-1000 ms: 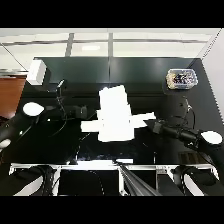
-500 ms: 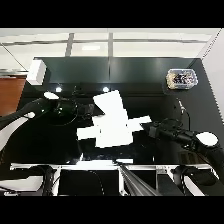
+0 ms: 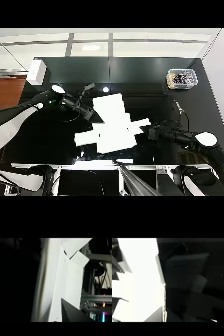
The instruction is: Fold the box and place the chain.
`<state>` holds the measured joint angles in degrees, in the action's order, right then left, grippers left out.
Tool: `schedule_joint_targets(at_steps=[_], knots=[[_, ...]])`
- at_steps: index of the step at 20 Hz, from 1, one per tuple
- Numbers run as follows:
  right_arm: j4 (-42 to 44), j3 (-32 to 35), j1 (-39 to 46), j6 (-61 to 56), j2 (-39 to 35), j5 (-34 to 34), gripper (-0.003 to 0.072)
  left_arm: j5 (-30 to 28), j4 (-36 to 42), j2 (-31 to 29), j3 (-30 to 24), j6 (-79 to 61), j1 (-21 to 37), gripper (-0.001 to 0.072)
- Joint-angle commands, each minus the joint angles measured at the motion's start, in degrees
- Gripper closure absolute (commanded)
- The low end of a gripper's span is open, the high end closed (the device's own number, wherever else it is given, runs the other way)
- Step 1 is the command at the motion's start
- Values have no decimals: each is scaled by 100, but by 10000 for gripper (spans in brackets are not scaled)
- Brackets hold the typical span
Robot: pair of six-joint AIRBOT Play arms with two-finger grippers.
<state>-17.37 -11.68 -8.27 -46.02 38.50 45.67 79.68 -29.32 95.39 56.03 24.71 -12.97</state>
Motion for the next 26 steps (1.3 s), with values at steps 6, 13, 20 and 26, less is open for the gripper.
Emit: schedule_joint_targets(at_steps=[6, 13, 20, 26], knots=[[-824, -76, -4, -848, -2, -219, 318, 155, -855, 63, 260, -525, -247, 682], [-3716, -1681, 4, -667, -2, -48, 43, 7, -883, -385, 267, -466, -262, 689], [-4422, -2192, -4, -800, -2, -39, 44, -2205, -1882, -1770, -63, -1241, -1222, 683], [-4472, -1871, -7, 291, 586, 173, -22, -2708, -2111, -1416, -63, -1749, -1665, 683]])
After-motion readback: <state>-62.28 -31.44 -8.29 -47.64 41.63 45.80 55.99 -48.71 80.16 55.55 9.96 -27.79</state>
